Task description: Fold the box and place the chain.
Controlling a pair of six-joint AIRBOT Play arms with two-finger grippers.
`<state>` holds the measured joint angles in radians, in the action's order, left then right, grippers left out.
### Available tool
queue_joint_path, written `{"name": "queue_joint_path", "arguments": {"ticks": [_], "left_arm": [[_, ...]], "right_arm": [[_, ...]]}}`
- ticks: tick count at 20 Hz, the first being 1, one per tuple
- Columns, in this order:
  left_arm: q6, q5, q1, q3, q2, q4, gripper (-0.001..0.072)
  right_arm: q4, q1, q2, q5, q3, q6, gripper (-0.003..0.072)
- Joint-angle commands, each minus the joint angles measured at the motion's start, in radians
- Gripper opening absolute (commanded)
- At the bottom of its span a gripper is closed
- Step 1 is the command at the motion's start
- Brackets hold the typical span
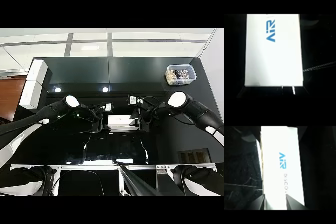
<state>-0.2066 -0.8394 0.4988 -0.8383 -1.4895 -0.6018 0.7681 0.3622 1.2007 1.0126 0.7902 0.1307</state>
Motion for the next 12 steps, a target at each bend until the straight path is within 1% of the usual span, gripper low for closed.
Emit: {"name": "queue_joint_path", "arguments": {"ticks": [1,5,9,12], "left_arm": [[0.001,-0.001,0.0,0.0,0.0,0.0,0.0398],[0.001,-0.001,0.0,0.0,0.0,0.0,0.0398],[0.001,-0.001,0.0,0.0,0.0,0.0,0.0398],[0.001,-0.001,0.0,0.0,0.0,0.0,0.0399]], "right_arm": [[0.017,0.008,0.001,0.0,0.0,0.02,0.0324],[0.057,0.008,0.006,0.002,-0.003,0.056,0.0324],[0.045,0.008,0.002,0.011,-0.005,0.068,0.0323],[0.045,0.005,-0.048,0.043,0.007,0.193,0.0322]]}}
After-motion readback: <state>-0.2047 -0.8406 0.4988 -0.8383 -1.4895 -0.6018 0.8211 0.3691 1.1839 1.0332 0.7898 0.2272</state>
